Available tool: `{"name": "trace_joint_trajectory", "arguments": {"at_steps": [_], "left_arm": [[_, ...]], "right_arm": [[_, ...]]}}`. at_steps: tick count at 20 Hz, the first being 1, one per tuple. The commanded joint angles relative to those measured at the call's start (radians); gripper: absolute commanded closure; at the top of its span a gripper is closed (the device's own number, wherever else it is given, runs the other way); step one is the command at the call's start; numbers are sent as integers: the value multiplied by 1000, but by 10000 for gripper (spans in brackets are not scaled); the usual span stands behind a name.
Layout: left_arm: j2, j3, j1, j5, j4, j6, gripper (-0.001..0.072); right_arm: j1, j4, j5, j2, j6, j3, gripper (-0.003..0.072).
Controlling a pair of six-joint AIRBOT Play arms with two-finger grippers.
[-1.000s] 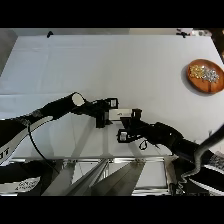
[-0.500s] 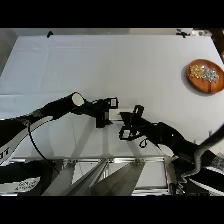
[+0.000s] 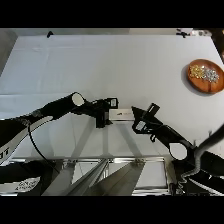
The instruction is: Fold the box and place the chain.
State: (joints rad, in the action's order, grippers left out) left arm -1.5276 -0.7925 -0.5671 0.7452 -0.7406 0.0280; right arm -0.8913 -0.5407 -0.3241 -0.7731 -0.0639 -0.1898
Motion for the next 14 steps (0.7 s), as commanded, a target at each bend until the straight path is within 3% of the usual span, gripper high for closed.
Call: {"name": "trace_joint_trajectory", "arguments": {"at_steps": [1,7,14], "left_arm": [[0,0,0,0,0,0,497],[0,0,0,0,0,0,497],[0,0,0,0,0,0,497]], "right_arm": [[0,328,58,92,259,43,682],[0,669,100,108,471,64,683],[0,753,101,74,589,113,683]]}}
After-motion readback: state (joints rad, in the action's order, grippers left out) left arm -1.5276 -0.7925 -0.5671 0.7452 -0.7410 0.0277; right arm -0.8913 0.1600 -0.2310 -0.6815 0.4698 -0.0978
